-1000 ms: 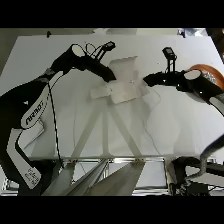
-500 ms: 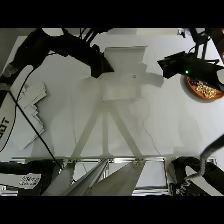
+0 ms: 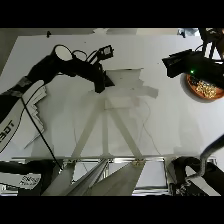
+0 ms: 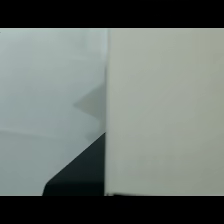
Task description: Fold the box and place the chain.
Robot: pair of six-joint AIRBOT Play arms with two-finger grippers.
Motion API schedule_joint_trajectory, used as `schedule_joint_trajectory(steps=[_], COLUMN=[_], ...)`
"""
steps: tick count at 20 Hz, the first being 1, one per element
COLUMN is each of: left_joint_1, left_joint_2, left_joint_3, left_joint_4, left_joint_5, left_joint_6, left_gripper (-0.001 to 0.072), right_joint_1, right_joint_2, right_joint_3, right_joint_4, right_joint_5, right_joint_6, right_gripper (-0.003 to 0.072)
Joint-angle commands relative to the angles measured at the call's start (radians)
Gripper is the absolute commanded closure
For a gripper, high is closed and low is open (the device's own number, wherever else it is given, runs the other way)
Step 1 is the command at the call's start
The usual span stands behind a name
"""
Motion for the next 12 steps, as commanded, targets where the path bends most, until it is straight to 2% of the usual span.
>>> schedule_joint_trajectory(steps=[1,3,12], left_joint_1=[-0.001,0.0,0.0], left_joint_2=[-0.108,-0.144,-0.193], left_joint_3=[-0.023,-0.023,-0.023], left_joint_4=[-0.129,-0.129,-0.122], left_joint_5=[0.071,0.071,0.104], left_joint_6=[0.214,0.291,0.295], left_gripper=[0.0706,0.0705,0.0705], right_joint_1=[0.0,0.0,0.0], right_joint_2=[0.001,-0.003,-0.075], right_joint_3=[0.001,0.001,0.0], right_joint_4=[-0.005,-0.005,-0.005], right_joint_5=[0.0,0.0,0.008], right_joint_6=[0.005,0.005,0.048], right_gripper=[0.0345,0.0345,0.0345])
